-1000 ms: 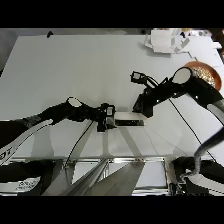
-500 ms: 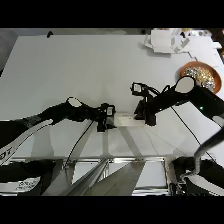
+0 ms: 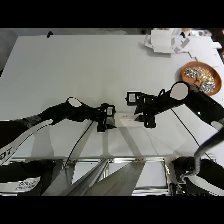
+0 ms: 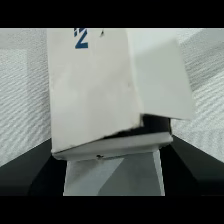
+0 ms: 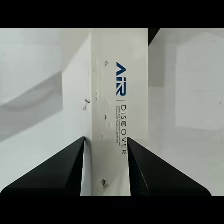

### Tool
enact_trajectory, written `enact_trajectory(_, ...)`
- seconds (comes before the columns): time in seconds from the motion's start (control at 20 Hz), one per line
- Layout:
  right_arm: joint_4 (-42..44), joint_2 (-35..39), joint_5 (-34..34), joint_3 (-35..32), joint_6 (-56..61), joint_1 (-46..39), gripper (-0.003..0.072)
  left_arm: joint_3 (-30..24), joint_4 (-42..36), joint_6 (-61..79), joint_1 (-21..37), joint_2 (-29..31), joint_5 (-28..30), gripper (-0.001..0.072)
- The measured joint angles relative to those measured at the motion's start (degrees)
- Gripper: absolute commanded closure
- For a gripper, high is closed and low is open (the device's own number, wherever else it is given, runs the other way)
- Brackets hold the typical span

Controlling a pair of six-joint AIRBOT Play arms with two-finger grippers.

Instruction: Fold the box and place the chain.

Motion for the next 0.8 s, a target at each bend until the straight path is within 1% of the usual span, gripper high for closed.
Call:
enact_trajectory(0.1,-0.33,0.00,-0.37,0.00,0.00,0.13,0.0469,0.00,-0.02,0.00,0.00,0.00,0.04,0.0601)
enact_trajectory(0.15,-0.48,0.00,-0.59,0.00,0.00,0.20,0.0471,0.00,-0.11,0.02,0.00,0.00,0.15,0.0601)
enact_trajectory(0.25,-0.76,0.00,-1.29,-0.02,0.04,0.22,0.0515,0.00,-0.24,0.00,0.02,0.00,0.26,0.0601)
enact_trajectory(0.8,-0.76,0.04,-3.50,-2.25,0.42,0.24,0.0518,0.00,-0.04,0.09,0.02,0.00,0.11,0.0601)
